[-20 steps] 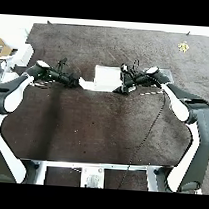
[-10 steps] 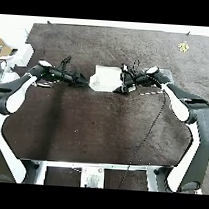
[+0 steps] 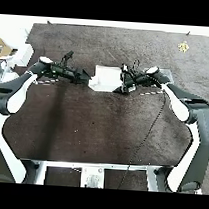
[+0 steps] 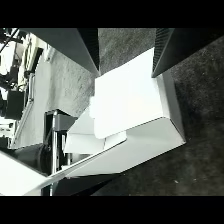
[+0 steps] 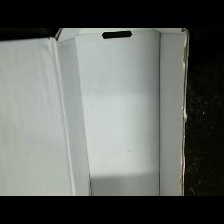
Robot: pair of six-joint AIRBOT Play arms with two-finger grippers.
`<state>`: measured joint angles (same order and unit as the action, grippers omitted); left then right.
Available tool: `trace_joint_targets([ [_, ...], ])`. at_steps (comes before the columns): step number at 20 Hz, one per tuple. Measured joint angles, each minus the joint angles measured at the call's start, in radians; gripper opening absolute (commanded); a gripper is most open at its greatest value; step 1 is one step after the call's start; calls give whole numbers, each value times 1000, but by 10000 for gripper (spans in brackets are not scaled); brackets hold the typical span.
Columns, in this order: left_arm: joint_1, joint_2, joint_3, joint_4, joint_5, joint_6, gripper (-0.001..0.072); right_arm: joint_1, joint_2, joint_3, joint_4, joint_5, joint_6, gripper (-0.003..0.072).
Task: Fold the box and place the chain.
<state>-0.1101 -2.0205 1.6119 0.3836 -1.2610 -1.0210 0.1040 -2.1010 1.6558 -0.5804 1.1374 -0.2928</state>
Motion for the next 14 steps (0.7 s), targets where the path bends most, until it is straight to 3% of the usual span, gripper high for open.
trace_joint_targets([
  [6,-40,0,89,133,6,-91,351,0,0,0,0,0,0,385],
  [14,-12,0,187,330,-83,-193,350,0,0,0,0,0,1,386],
])
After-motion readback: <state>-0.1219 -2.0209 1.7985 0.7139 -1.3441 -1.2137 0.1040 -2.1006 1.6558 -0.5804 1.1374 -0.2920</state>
